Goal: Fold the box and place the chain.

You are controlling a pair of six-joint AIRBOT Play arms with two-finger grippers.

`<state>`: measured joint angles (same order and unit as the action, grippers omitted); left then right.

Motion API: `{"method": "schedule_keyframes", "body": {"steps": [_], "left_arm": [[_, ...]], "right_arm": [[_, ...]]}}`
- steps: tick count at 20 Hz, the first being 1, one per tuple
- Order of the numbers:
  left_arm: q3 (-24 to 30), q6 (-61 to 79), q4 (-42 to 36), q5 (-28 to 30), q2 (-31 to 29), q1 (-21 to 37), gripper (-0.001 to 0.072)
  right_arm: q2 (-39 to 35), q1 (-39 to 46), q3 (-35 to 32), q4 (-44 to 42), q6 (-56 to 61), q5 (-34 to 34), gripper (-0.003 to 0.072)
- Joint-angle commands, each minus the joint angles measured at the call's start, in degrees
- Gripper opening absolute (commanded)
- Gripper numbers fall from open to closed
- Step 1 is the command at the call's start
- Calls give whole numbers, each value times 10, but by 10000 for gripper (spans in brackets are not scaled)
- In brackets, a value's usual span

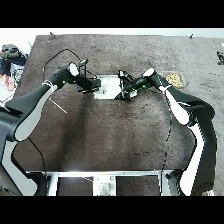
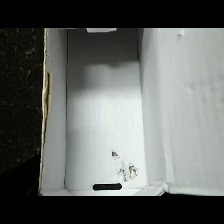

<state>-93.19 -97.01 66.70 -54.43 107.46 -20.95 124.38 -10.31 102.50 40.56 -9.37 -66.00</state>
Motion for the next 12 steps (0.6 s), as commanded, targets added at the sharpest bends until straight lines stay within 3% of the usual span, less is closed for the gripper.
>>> {"method": "schedule_keyframes", "body": {"steps": [1,8,11,12], "left_arm": [[-31,-63,62,-19,17,-16,358],[-221,-204,249,-199,113,-70,346],[-238,-247,289,-216,130,-82,346],[-238,-251,289,-217,134,-82,267]], "right_arm": [[0,0,0,0,0,0,378],[0,0,0,0,0,0,378],[0,0,0,0,0,0,378],[0,0,0,0,0,0,378]]}}
